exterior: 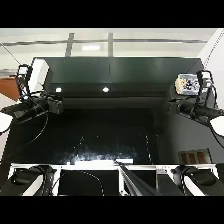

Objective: Fold the box and place the chain.

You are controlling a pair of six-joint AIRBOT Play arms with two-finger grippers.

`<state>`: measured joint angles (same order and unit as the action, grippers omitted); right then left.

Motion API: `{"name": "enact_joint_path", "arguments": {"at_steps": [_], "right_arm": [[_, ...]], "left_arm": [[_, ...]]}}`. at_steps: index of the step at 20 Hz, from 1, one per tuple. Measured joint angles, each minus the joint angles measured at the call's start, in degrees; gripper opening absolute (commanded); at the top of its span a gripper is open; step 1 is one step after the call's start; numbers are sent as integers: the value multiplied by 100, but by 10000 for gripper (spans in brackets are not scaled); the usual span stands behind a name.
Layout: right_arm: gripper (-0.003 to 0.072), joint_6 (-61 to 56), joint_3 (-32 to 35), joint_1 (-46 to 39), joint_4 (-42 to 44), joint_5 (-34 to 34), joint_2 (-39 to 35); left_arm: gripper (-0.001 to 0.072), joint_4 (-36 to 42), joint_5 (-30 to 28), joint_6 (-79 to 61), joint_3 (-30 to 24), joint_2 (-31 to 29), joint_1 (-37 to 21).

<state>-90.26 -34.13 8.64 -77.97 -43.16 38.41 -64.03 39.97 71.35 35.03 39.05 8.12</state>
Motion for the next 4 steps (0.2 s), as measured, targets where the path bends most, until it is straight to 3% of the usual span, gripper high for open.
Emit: {"name": "enact_joint_path", "arguments": {"at_steps": [4], "right_arm": [[40, -17, 9, 2, -7, 4, 0]], "left_arm": [[25, 0, -37, 0, -9, 0, 2]]}}
